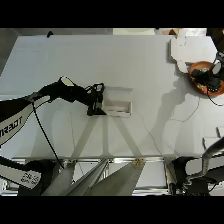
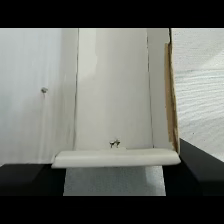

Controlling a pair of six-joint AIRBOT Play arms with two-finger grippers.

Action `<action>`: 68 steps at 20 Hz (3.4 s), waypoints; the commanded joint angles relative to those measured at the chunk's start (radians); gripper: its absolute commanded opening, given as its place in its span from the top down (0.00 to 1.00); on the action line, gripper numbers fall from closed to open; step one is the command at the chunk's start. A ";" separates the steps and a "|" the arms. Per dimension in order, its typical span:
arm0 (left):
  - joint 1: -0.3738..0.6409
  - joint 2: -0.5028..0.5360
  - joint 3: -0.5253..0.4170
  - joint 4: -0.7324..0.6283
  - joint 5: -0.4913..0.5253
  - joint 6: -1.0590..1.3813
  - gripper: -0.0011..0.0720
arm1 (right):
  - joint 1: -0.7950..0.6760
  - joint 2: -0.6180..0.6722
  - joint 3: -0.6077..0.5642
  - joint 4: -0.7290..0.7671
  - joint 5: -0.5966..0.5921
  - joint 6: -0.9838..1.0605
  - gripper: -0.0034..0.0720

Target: Fold the box and place the chain.

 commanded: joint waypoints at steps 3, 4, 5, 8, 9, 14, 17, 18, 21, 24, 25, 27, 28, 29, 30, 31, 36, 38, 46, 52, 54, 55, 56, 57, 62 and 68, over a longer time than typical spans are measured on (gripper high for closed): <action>0.000 -0.001 0.000 0.000 0.000 0.000 0.47 | -0.001 0.129 0.002 -0.037 0.089 -0.038 0.94; 0.000 -0.001 0.000 0.000 0.000 0.000 0.47 | -0.001 0.159 0.002 -0.055 0.119 -0.048 0.94; 0.000 0.000 0.000 0.000 0.000 0.000 0.47 | -0.001 0.190 0.002 -0.053 0.156 -0.089 0.94; 0.000 0.000 0.000 0.000 0.000 0.000 0.47 | 0.017 0.280 0.002 -0.053 0.275 -0.219 0.94; 0.000 -0.001 0.000 0.000 0.000 0.000 0.47 | 0.029 0.307 0.002 -0.053 0.304 -0.253 0.94; 0.000 -0.001 0.000 0.000 0.000 0.000 0.47 | 0.130 0.445 0.002 -0.053 0.420 -0.318 0.95; 0.000 -0.001 0.000 0.000 0.000 0.000 0.47 | 0.204 0.544 0.002 -0.053 0.453 -0.318 0.95; 0.000 0.000 0.000 0.000 0.000 0.000 0.47 | 0.228 0.578 0.002 -0.053 0.470 -0.318 0.95; 0.000 -0.001 0.000 0.000 0.000 0.000 0.47 | 0.294 0.658 0.001 -0.040 0.518 -0.317 0.95; 0.000 -0.001 0.000 0.000 0.000 0.000 0.47 | 0.374 0.697 0.000 -0.039 0.583 -0.317 0.95; 0.000 -0.001 0.000 0.000 0.000 0.000 0.47 | 0.404 0.701 0.000 -0.039 0.601 -0.317 0.95; 0.000 -0.001 0.000 0.000 0.000 0.000 0.47 | 0.479 0.702 -0.002 -0.037 0.632 -0.317 0.95; 0.000 -0.001 0.000 0.000 0.000 0.000 0.47 | 0.520 0.702 -0.002 -0.037 0.636 -0.317 0.95; 0.000 -0.001 0.000 0.000 0.000 0.000 0.47 | 0.568 0.702 -0.002 -0.038 0.641 -0.316 0.95; 0.000 -0.001 0.000 0.000 0.000 0.000 0.47 | 0.611 0.702 -0.002 -0.038 0.643 -0.311 0.95; 0.000 -0.001 0.000 0.000 0.000 0.000 0.47 | 0.653 0.702 -0.002 -0.038 0.643 -0.296 0.95; 0.000 0.000 0.000 0.000 0.000 0.000 0.47 | 0.829 0.698 -0.037 -0.038 0.618 -0.235 0.95; 0.000 0.000 0.000 0.000 0.000 0.000 0.47 | 0.872 0.698 -0.074 -0.037 0.584 -0.193 0.95; 0.000 -0.001 0.000 0.000 0.000 0.000 0.47 | 1.032 0.660 -0.187 0.034 0.404 -0.130 0.94; 0.000 0.000 0.000 0.000 0.000 0.000 0.47 | 1.086 0.495 -0.188 0.048 0.259 -0.129 0.94; 0.000 0.000 0.000 0.000 0.000 0.000 0.47 | 1.086 0.435 -0.188 0.051 0.201 -0.129 0.94; 0.000 -0.001 0.000 0.000 0.000 0.000 0.47 | 1.086 0.410 -0.188 0.054 0.179 -0.129 0.94; 0.000 -0.001 0.000 0.000 0.000 0.000 0.47 | 1.086 0.389 -0.188 0.065 0.161 -0.129 0.94; 0.000 0.000 0.000 0.000 0.000 0.000 0.47 | 1.086 0.372 -0.188 0.084 0.146 -0.129 0.94; 0.000 -0.001 0.000 0.000 0.000 0.000 0.47 | 1.086 0.304 -0.188 0.143 0.144 -0.129 0.94; 0.000 -0.001 0.000 0.000 0.000 0.000 0.47 | 1.086 0.248 -0.188 0.155 0.161 -0.124 0.93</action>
